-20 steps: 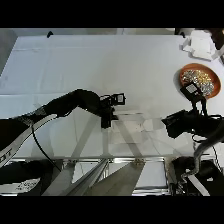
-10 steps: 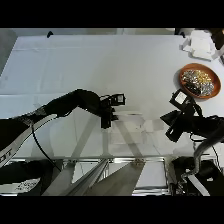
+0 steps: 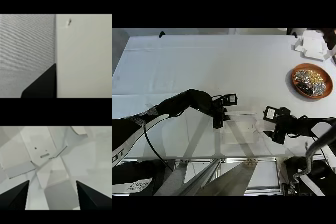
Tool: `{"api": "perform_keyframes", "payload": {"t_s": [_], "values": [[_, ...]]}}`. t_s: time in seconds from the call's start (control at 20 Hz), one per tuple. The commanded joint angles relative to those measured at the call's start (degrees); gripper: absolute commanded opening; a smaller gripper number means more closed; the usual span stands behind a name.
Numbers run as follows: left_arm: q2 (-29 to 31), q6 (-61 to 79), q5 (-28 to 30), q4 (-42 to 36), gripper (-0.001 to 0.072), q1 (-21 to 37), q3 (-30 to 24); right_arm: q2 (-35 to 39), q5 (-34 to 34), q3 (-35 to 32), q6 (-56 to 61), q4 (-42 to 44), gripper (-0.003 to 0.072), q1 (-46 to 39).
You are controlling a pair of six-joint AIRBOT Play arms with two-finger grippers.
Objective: Fold the box and place the chain.
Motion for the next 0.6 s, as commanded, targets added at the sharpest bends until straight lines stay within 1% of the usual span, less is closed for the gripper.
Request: {"api": "perform_keyframes", "payload": {"t_s": [0.0,0.15,0.35,0.45,0.55], "values": [[-0.02,-0.02,0.0,0.0,0.0011,-0.02,-0.02,-1.36,0.04,-1.7,-4.11,-1.53,0.0651,1.25],[-0.02,-0.02,0.0,0.0,0.0011,-0.02,-0.02,1.7,-4.02,-6.29,-4.15,-2.49,0.0651,4.13],[-0.02,-0.02,0.02,0.0,0.0011,-0.02,-0.02,8.9,-9.97,-13.25,-6.73,-4.57,0.065,12.94],[-0.02,-0.02,0.02,0.02,0.0011,-0.02,-0.02,9.64,-12.39,-15.39,-6.19,-4.9,0.065,17.49],[-0.02,0.0,0.02,0.0,0.0011,-0.02,-0.02,9.51,-16.24,-16.41,-5.79,-4.87,0.065,21.2]]}}
